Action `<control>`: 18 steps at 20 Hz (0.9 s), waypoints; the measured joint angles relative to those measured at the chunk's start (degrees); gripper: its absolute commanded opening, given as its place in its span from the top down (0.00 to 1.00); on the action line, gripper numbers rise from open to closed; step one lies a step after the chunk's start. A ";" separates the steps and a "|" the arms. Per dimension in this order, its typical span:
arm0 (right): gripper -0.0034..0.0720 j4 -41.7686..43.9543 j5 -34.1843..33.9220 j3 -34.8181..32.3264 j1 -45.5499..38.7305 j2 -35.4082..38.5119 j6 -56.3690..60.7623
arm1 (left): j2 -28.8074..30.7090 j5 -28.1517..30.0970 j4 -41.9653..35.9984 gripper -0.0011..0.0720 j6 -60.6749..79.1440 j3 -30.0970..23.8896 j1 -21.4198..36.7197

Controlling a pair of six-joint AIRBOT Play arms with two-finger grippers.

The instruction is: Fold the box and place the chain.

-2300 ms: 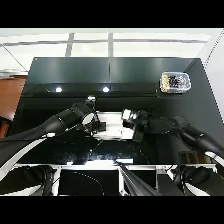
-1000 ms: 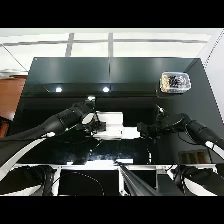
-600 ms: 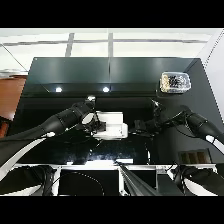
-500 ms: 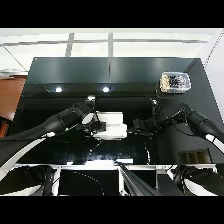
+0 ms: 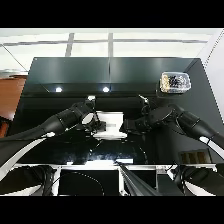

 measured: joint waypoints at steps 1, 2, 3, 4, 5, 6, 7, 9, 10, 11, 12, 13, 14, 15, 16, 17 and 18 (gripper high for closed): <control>0.32 -0.98 0.68 0.55 0.81 -0.11 1.14 | 0.00 0.07 0.11 0.95 0.00 0.00 0.00; 0.32 -1.66 1.11 0.98 1.46 -0.24 2.14 | 0.00 0.15 0.11 0.95 0.02 0.00 0.00; 0.32 -2.49 1.51 1.38 1.99 -0.33 3.17 | 0.00 0.24 0.11 0.95 0.02 0.00 0.00; 0.32 -3.13 2.01 1.70 2.38 -0.35 4.09 | 0.00 0.31 0.11 0.95 0.02 0.00 0.00; 0.32 -3.76 2.29 1.92 2.62 -0.44 5.09 | 0.00 0.37 0.11 0.95 0.00 0.00 0.00; 0.32 -4.39 2.47 2.08 2.80 -0.52 5.79 | 0.00 0.39 0.11 0.95 0.00 0.00 0.00; 0.32 -4.63 2.56 2.23 2.97 -0.59 6.36 | 0.00 0.46 0.11 0.95 0.02 0.00 0.00; 0.32 -5.20 2.75 2.36 3.15 -0.76 7.30 | 0.00 0.48 0.11 0.95 0.02 0.00 0.00; 0.39 -5.44 2.82 2.45 3.21 -0.85 7.54 | 0.00 0.50 0.11 0.95 0.02 0.00 0.00; 0.41 -5.57 2.84 2.58 3.37 -1.03 7.69 | 0.00 0.50 0.11 0.95 0.02 0.00 0.00; 0.41 -5.68 2.86 2.89 3.58 -1.20 7.80 | 0.00 0.52 0.11 0.94 0.02 0.00 0.00; 0.41 -5.95 2.97 3.28 3.93 -1.49 7.93 | 0.00 0.52 0.11 0.95 0.00 0.00 0.00; 0.41 -6.34 3.02 3.76 4.42 -1.84 8.07 | 0.00 0.52 0.11 0.95 0.00 0.00 0.00; 0.41 -6.84 2.95 4.26 4.92 -2.16 8.20 | 0.00 0.52 0.11 0.95 0.02 0.00 0.00; 0.41 -7.56 2.93 4.72 5.46 -2.54 8.70 | 0.00 0.52 0.11 0.95 0.02 0.00 0.00; 0.41 -8.48 2.93 5.05 5.97 -2.75 9.22 | 0.00 0.52 0.11 0.95 0.02 0.00 0.00; 0.41 -9.49 2.93 5.33 6.45 -2.95 9.88 | 0.00 0.52 0.11 0.95 0.02 0.00 0.00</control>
